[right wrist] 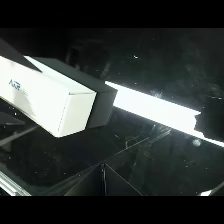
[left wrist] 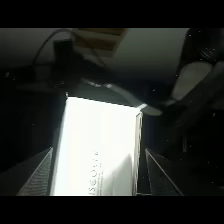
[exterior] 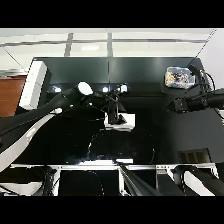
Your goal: Fold the box and place the chain.
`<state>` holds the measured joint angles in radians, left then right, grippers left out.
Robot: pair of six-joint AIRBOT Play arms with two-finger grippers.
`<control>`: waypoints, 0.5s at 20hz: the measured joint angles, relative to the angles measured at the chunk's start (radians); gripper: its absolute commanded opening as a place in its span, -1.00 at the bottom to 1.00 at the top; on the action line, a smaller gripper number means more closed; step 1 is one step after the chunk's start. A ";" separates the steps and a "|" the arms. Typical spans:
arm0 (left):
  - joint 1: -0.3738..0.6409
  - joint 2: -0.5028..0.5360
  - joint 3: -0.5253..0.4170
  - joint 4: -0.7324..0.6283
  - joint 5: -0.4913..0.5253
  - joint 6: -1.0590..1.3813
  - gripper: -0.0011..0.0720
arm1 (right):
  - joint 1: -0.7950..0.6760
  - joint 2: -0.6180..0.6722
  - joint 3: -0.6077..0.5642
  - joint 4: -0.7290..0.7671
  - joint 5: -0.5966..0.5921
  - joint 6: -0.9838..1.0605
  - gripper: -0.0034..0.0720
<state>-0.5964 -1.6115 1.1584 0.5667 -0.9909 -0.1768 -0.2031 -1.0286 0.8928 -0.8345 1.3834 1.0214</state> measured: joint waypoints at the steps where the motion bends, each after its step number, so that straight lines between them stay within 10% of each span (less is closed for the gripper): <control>1: 0.000 -0.010 0.007 0.003 -0.016 -0.011 0.97 | 0.000 0.000 -0.001 -0.001 -0.002 -0.002 -0.88; 10: -0.006 -0.033 0.036 0.094 -0.089 -0.040 0.97 | -0.001 0.000 -0.003 -0.008 -0.018 -0.006 -0.88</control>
